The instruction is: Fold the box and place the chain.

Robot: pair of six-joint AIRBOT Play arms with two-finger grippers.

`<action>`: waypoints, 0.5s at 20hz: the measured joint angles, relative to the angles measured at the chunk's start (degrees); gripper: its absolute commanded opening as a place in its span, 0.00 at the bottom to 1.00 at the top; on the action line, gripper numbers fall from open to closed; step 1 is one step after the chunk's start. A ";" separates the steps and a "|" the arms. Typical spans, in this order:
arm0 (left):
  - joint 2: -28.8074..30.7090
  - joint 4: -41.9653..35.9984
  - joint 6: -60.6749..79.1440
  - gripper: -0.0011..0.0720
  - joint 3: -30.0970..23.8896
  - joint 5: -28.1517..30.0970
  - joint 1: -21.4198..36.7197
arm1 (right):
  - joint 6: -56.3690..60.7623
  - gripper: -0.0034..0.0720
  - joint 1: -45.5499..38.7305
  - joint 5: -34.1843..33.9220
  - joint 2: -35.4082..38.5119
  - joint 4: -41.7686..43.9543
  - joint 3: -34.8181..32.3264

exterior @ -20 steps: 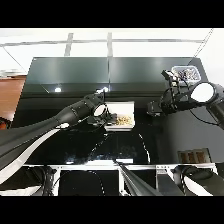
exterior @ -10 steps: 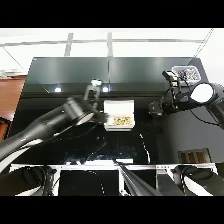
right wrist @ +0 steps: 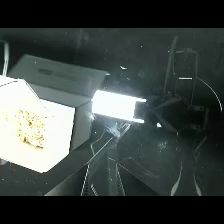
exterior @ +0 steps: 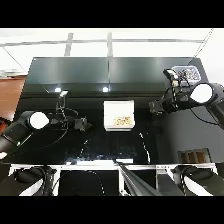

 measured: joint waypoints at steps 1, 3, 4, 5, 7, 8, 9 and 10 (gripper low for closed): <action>-0.85 -5.38 11.10 0.99 -0.63 -0.44 0.87 | 0.00 0.32 0.00 -0.09 0.00 0.00 0.00; -3.28 -12.35 35.58 0.99 -1.27 -1.22 1.46 | 0.00 0.32 0.00 -0.20 0.00 -0.04 0.00; -4.31 -13.75 46.95 0.99 -1.25 -1.20 1.22 | 0.00 0.32 0.00 -0.20 0.00 -0.07 0.00; -5.53 -14.71 57.44 0.99 -0.94 -1.46 1.09 | 0.00 0.32 0.00 -0.20 0.00 -0.04 0.00; -9.07 -17.03 71.54 0.99 0.46 -1.36 1.07 | 0.02 0.32 0.00 -0.17 0.00 -0.04 0.00; -11.37 -18.05 77.15 0.99 1.57 -1.38 1.18 | 0.04 0.32 0.00 -0.17 0.00 -0.02 0.00; -13.77 -19.19 81.50 0.99 2.84 -1.51 1.25 | 0.24 0.32 0.00 -0.20 0.00 0.00 0.00; -16.35 -19.96 85.22 0.99 4.24 -1.97 1.27 | 0.31 0.32 0.00 -0.17 0.00 0.07 0.00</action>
